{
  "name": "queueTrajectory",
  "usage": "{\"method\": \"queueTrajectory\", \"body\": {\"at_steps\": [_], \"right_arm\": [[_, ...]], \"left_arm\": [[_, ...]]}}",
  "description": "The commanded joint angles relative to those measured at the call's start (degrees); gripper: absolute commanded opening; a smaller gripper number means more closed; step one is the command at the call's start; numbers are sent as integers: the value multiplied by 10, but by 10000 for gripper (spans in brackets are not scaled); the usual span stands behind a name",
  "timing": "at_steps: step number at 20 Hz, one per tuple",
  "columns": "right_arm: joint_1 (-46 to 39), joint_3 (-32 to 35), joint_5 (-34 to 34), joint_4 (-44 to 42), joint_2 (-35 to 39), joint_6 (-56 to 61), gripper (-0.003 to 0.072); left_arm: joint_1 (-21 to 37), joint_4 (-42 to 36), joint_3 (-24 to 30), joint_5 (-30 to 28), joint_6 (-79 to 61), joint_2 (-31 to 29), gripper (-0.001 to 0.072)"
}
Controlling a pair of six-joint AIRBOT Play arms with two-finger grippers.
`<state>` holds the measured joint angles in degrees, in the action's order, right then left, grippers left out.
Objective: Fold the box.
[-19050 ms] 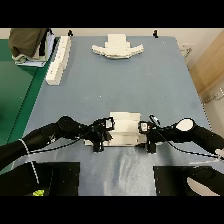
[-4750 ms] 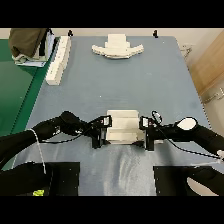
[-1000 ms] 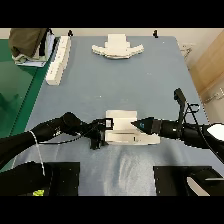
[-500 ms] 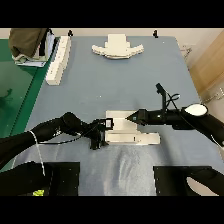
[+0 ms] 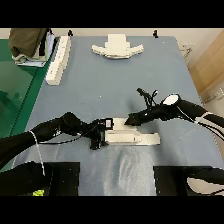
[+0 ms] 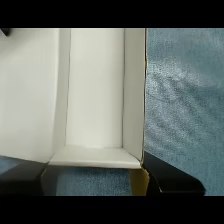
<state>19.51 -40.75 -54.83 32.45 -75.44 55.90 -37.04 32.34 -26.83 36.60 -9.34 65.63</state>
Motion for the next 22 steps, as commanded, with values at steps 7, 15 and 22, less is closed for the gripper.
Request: {"method": "queueTrajectory", "body": {"at_steps": [7,15,22], "right_arm": [[26,-21,-26,23,-16,-30,3],[26,-35,-67,153,190,52,3],[59,102,-167,226,430,25,31]], "left_arm": [[0,0,0,0,-1,0,406],[0,0,0,0,-1,0,406],[0,0,0,0,-1,0,406]]}}
